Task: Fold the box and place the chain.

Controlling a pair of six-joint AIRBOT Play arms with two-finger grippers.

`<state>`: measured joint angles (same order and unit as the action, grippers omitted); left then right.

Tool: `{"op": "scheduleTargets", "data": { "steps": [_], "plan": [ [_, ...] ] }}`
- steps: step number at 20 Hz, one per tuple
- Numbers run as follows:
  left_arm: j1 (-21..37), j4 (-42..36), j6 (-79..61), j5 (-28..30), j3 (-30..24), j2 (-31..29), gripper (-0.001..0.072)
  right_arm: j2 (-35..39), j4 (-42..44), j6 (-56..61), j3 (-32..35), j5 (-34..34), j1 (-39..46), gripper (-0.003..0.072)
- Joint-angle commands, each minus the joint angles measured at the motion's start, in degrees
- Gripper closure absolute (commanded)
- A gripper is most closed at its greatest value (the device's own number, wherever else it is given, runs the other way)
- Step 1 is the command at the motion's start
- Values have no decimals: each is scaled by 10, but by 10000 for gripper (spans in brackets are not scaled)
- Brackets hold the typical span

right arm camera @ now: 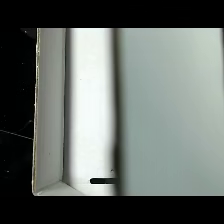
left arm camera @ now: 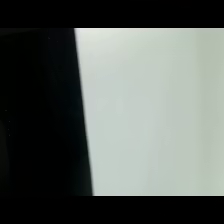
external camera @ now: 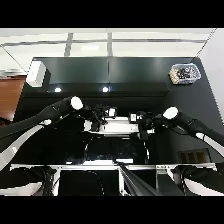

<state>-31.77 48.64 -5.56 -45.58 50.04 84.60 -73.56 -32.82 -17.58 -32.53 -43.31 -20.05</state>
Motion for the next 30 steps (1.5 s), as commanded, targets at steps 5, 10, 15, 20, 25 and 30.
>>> {"op": "scheduleTargets", "data": {
  "steps": [5, 10, 15, 20, 25, 30],
  "plan": [
    [0, 0, 0, 0, 1, 0, 677, 0, 0, 0, -1, 1, -1, 211],
    [0, 0, 14, -1, 1, 0, 677, 0, 0, 0, -1, 1, -1, 212],
    [1, 0, 45, 3, 14, 0, 496, 0, 0, 0, -1, 1, -1, 212],
    [9, 14, 68, -36, 40, -22, 19, 0, 0, 0, -1, 1, -1, 212],
    [52, 186, 319, -115, 43, -125, 4, 0, 0, 0, -1, 0, -1, 280],
    [114, 156, 466, -309, 41, -165, 415, 0, -1, 0, -1, -2, -1, 486]
  ]
}}
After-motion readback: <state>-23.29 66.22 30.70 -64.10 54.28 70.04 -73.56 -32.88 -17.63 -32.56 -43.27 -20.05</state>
